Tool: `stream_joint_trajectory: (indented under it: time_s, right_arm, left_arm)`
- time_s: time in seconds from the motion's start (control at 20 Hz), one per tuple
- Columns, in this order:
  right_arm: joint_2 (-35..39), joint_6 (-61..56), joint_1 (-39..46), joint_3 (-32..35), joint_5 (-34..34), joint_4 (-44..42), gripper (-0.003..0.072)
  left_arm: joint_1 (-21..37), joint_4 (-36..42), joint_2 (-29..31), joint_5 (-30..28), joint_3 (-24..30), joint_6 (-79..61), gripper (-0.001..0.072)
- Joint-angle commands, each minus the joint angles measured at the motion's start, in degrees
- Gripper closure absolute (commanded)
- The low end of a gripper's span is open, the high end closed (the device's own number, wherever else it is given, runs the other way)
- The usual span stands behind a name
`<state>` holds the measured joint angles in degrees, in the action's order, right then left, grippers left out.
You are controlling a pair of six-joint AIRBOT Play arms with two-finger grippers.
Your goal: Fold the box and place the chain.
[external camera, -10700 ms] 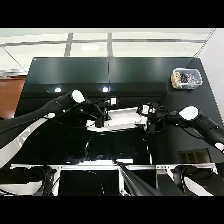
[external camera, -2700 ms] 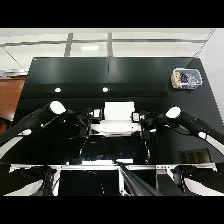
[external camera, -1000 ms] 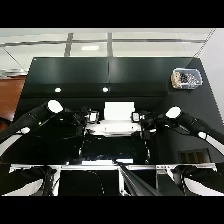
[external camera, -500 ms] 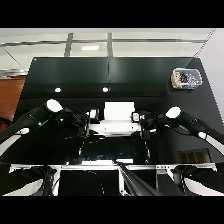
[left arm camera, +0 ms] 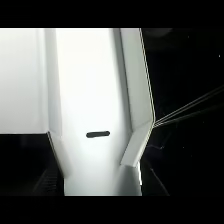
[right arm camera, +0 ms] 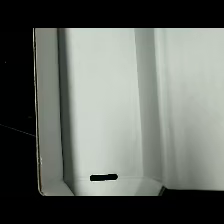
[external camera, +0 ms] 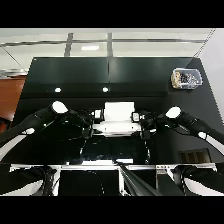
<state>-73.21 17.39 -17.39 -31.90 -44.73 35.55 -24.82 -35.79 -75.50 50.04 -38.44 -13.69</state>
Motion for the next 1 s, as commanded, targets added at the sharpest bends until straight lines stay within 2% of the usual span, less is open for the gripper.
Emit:
stream_joint_trajectory:
  time_s: [0.0, 0.05, 0.15, 0.35, 0.5, 0.7, 0.95]
  right_arm:
    - [0.0, 0.0, 0.0, -0.1, 0.0, 0.0, 0.0363]
    - [0.0, 0.0, 0.0, -0.1, 0.0, 0.0, 0.0363]
    - [0.0, 0.0, 0.0, -0.1, 0.0, 0.0, 0.0363]
    - [0.0, 0.0, 0.0, -0.1, 0.0, 0.0, 0.0363]
    - [0.0, 0.0, 0.0, -0.1, 0.0, 0.0, 0.0363]
    - [0.0, 0.0, 0.0, -0.1, 0.0, 0.0, 0.0363]
    - [0.0, 0.0, 0.0, -0.1, 0.0, 0.0, 0.0363]
  left_arm:
    - [-0.4, 2.2, -0.1, -0.6, 0.0, 2.8, 0.0347]
    - [-0.4, 2.2, -0.1, -0.6, 0.0, 2.8, 0.0365]
    - [-0.4, 2.2, -0.1, -0.6, -0.1, 2.8, 0.049]
    - [-0.4, 2.8, -0.2, -0.3, -0.1, 4.3, 0.049]
    - [-0.5, 7.7, -0.9, 0.2, -0.1, 4.9, 0.049]
    - [-1.2, 9.0, -1.7, -0.2, -0.1, 4.9, 0.0488]
    - [-4.2, 10.6, -4.0, -3.4, -0.1, 4.9, 0.0488]
